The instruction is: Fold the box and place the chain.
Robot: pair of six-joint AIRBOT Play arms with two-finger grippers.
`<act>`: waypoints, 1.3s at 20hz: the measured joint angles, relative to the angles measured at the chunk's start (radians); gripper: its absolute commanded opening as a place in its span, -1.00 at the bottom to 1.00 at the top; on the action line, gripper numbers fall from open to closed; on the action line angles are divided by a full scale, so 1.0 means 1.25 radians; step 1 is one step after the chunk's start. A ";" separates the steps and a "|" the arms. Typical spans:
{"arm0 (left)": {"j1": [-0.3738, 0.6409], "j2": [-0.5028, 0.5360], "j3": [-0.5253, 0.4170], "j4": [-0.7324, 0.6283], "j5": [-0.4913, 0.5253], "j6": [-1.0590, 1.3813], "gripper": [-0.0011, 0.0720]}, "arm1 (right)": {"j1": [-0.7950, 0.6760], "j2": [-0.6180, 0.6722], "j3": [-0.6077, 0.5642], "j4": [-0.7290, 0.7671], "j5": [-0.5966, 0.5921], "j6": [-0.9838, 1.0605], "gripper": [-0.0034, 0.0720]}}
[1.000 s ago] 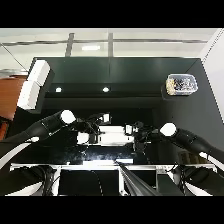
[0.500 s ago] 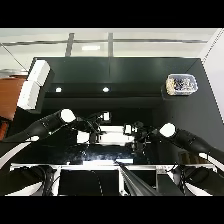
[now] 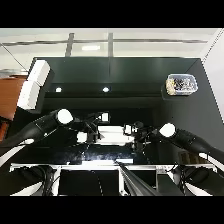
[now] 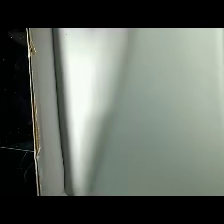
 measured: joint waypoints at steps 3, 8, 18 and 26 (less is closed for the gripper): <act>0.017 0.048 0.000 0.073 -0.037 -0.059 0.53 | 0.000 0.000 0.000 0.001 0.000 0.000 -0.05; 0.059 0.139 0.000 0.139 -0.083 -0.144 0.30 | 0.000 0.000 0.000 0.000 0.000 0.000 -0.05; 0.068 0.239 -0.020 0.059 -0.256 -0.338 -0.90 | 0.000 0.000 0.000 -0.001 0.000 0.001 -0.05; 0.025 0.218 -0.082 -0.172 0.102 -0.354 -0.89 | 0.000 0.000 0.000 -0.001 0.000 0.001 -0.05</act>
